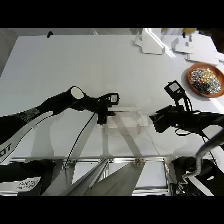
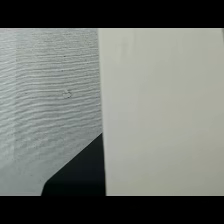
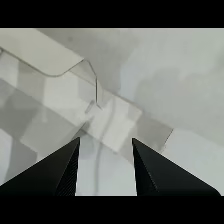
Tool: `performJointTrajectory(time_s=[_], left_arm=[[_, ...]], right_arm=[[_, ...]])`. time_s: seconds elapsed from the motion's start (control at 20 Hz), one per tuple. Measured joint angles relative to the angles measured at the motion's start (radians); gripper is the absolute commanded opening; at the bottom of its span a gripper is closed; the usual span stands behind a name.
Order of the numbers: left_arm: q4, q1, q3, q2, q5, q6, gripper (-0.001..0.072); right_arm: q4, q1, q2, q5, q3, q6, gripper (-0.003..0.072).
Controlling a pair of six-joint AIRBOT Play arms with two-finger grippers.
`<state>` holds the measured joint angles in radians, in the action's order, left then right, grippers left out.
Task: Fold the box and place the chain.
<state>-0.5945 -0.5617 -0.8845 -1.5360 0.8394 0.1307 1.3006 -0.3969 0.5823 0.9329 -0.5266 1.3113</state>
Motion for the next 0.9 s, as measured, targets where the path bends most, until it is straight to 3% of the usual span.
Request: performJointTrajectory(time_s=[0.45, 0.5, 0.9], left_arm=[[0.0, 0.0, 0.0, 0.0, 0.003, 0.0, 0.0013], [0.0, 0.0, 0.0, 0.0, 0.003, 0.0, 0.0013], [0.0, 0.0, 0.0, 0.0, 0.004, 0.0, 0.0013]], right_arm=[[-0.068, 0.0, 0.0, 0.069, 0.001, -0.216, 0.0356], [-0.086, 0.0, 0.0, 0.072, 0.003, -0.246, 0.032], [-0.158, 0.0, 0.009, 0.074, 0.057, -0.462, 0.0303]])
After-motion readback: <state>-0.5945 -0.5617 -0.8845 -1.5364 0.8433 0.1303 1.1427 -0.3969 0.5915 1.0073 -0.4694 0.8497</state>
